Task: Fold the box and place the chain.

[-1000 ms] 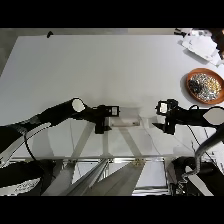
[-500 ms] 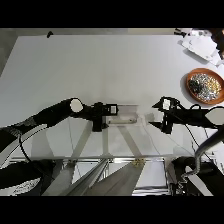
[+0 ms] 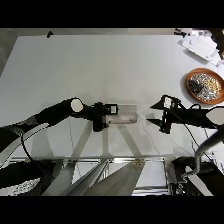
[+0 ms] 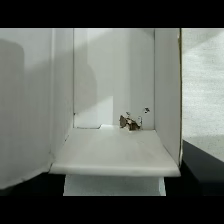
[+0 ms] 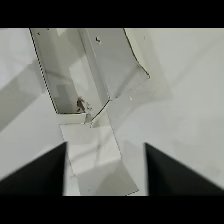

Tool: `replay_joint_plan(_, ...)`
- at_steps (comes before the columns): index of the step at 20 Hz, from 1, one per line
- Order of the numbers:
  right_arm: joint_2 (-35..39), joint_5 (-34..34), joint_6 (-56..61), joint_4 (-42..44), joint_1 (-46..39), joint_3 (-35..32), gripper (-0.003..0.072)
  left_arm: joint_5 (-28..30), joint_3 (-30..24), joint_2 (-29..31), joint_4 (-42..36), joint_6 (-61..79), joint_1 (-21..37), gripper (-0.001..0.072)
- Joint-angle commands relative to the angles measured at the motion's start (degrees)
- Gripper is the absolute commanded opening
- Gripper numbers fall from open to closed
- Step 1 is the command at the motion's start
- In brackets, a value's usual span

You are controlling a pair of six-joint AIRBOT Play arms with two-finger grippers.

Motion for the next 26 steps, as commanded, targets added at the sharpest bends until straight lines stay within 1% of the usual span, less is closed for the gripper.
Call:
replay_joint_plan(1, 0.0, 1.7, -1.9, 1.2, 2.1, 0.0, 0.0261, -0.1, 0.0, -0.1, 0.2, 0.0, 0.0, 0.0013)
replay_joint_plan(2, -0.1, 2.3, -4.0, 2.3, 3.9, 0.0, 0.0097, -0.1, 0.0, -0.1, 0.2, 0.0, 0.0, 0.0013)
replay_joint_plan(3, -0.5, 2.0, -6.1, 3.6, 6.0, 0.0, 0.0016, -0.1, 0.0, -0.1, 0.1, 0.0, 0.0, 0.0013)
replay_joint_plan(4, -1.3, -0.5, -7.6, 5.3, 8.3, 0.0, 0.0016, -0.1, 0.0, -0.1, 0.2, 0.0, 0.0, 0.0013)
replay_joint_plan(5, -2.3, -4.6, -7.5, 7.0, 10.4, 0.0, 0.0015, -0.1, 0.0, -0.1, 0.2, 0.0, 0.0, 0.0013)
replay_joint_plan(9, -8.7, -26.4, -6.8, 15.0, 17.2, 0.0, 0.0015, -0.1, 0.0, -0.1, 0.2, 0.0, 0.0, 0.0013)
replay_joint_plan(10, -11.0, -30.2, -6.8, 16.9, 18.1, 0.0, 0.0015, -0.1, 0.0, -0.1, 0.2, 0.0, 0.0, 0.0013)
replay_joint_plan(11, -13.1, -32.9, -6.6, 18.6, 18.4, 0.0, 0.0015, -0.1, 0.0, -0.1, 0.2, 0.0, 0.0, 0.0013)
replay_joint_plan(13, -17.5, -37.2, -2.7, 20.4, 18.4, 0.0, 0.0015, -0.1, 0.0, -0.1, 0.2, 0.0, 0.0, 0.0013)
replay_joint_plan(15, -21.0, -37.8, 0.2, 20.4, 18.4, 0.0, 0.0015, -0.1, 0.0, -0.1, 0.2, 0.0, 0.0, 0.0013)
replay_joint_plan(17, -23.3, -36.3, 0.7, 20.4, 18.4, 0.0, 0.0015, -0.1, 0.0, -0.1, 0.2, 0.0, 0.0, 0.0013)
replay_joint_plan(21, -23.8, -33.9, 0.8, 19.9, 18.4, 0.0, 0.0015, -0.1, 0.0, -0.1, 0.2, 0.0, 0.0, 0.0013)
replay_joint_plan(22, -23.8, -33.3, 1.4, 18.6, 18.4, 0.0, 0.0015, -0.1, 0.0, -0.1, 0.2, 0.0, 0.0, 0.0013)
replay_joint_plan(25, -23.9, -32.5, 9.3, 10.8, 18.4, 0.0, 0.0015, -0.1, 0.0, -0.1, 0.2, 0.0, 0.0, 0.0013)
replay_joint_plan(26, -23.8, -31.9, 9.8, 10.0, 18.4, 0.0, 0.0016, -0.1, 0.0, -0.1, 0.2, 0.0, 0.0, 0.0013)
